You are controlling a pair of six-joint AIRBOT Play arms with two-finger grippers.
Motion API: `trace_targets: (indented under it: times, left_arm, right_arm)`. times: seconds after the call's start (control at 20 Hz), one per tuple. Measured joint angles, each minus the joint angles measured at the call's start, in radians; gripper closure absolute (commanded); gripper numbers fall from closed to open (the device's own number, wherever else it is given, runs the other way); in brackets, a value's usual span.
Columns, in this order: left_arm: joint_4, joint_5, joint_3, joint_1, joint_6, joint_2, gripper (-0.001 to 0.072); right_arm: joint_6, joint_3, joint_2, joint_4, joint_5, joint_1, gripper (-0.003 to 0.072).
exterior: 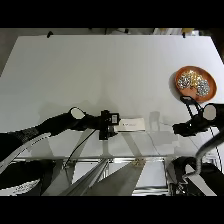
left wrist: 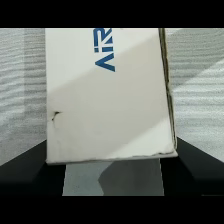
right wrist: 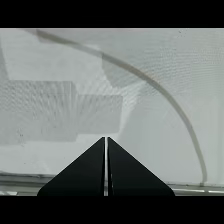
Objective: Fold the box and place the chain.
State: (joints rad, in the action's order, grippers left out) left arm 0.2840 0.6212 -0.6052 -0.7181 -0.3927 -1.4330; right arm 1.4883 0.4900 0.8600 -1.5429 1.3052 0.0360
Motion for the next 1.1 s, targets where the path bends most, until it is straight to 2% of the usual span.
trace_targets:
  times: [0.7,0.9,1.1]
  left_arm:
    - [0.023,-0.004,0.002,0.005,0.000,0.026,0.0509]
    - [0.048,-0.007,0.002,0.043,0.050,0.145,0.0508]
    - [0.144,-0.004,0.002,0.155,0.220,0.328,0.0508]
  right_arm:
    - [0.011,-0.002,0.000,-0.005,0.016,0.005,0.0668]
    - [0.011,-0.002,0.000,-0.005,0.016,0.005,0.0668]
    - [0.011,-0.002,0.000,-0.005,0.016,0.005,0.0668]
